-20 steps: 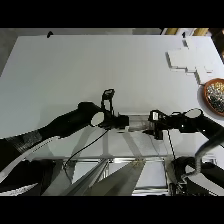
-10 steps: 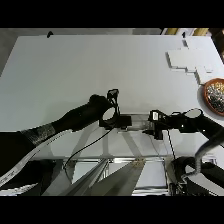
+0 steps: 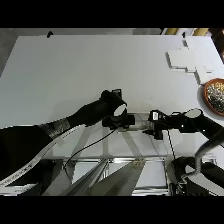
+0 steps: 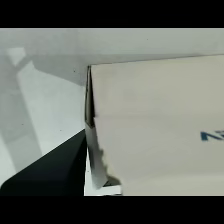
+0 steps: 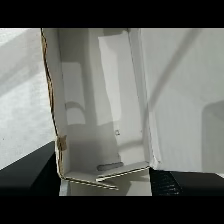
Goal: Fold the box and place the chain.
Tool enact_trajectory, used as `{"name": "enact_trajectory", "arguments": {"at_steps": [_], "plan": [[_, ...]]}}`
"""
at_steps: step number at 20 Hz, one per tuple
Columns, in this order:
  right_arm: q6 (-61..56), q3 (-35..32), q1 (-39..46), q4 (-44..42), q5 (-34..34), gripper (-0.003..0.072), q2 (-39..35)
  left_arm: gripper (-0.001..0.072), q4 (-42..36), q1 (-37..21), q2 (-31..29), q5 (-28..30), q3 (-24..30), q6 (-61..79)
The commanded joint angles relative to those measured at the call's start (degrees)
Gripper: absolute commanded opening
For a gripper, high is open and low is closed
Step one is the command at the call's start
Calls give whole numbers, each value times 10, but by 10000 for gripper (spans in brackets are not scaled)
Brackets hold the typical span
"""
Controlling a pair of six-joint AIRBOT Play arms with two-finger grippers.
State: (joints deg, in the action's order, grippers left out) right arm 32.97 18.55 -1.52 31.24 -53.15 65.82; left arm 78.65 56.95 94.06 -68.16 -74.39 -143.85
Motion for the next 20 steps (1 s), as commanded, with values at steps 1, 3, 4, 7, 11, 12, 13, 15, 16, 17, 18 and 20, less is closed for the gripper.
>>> {"name": "enact_trajectory", "arguments": {"at_steps": [1, 3, 4, 7, 11, 12, 13, 15, 16, 17, 18, 20], "plan": [[0, 0, 0, 0, 0, 342, 0, 321, 9, 2, 21, -15, -12, -17], [0, 0, 0, 0, 0, 342, 0, 321, 12, 1, 44, -50, -44, -17], [0, 0, 0, 0, 0, 342, 0, 322, 17, 0, 57, -66, -65, -17], [0, 0, 0, 0, 0, 342, 0, 322, 19, -2, 73, -73, -91, -19], [0, 0, 0, 0, 0, 342, 0, 322, 34, -4, 72, -102, -90, -32], [0, 0, 0, 0, 0, 342, 0, 322, 37, -4, 72, -109, -90, -32], [0, 0, 0, 0, 0, 342, 0, 322, 41, -5, 72, -109, -88, -32], [0, 0, 0, 0, 0, 342, 0, 322, 43, -5, 72, -100, -84, -32], [0, 0, 0, 0, 0, 342, 0, 322, 41, -5, 72, -96, -82, -32], [0, 0, 0, 0, 0, 342, 0, 322, 37, -6, 72, -92, -79, -32], [0, 0, 0, 0, 0, 342, 0, 322, 35, -6, 72, -90, -75, -32], [0, 0, 0, 0, 0, 342, 0, 322, 34, -5, 72, -87, -67, -31]]}}
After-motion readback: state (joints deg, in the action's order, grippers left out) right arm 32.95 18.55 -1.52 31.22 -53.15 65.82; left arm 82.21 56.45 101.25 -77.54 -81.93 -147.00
